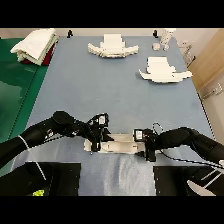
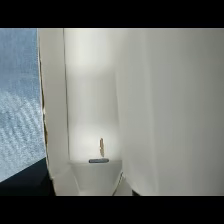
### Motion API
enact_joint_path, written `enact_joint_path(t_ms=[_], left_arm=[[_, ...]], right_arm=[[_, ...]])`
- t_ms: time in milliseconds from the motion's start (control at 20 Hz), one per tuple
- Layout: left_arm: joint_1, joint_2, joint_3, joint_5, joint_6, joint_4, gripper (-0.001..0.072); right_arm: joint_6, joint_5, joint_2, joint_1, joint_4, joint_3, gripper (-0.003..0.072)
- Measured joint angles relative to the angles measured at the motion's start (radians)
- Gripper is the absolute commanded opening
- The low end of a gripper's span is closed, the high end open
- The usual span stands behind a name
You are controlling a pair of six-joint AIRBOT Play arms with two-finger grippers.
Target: Fold the box.
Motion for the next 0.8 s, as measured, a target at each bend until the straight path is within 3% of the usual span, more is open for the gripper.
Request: enact_joint_path(t_ms=[800], left_arm=[[0.000, 0.000, 0.000, 0.000, 0.000, 0.000, 0.0012]], right_arm=[[0.000, 0.003, -0.002, 0.000, -0.012, -0.006, 0.0515]])
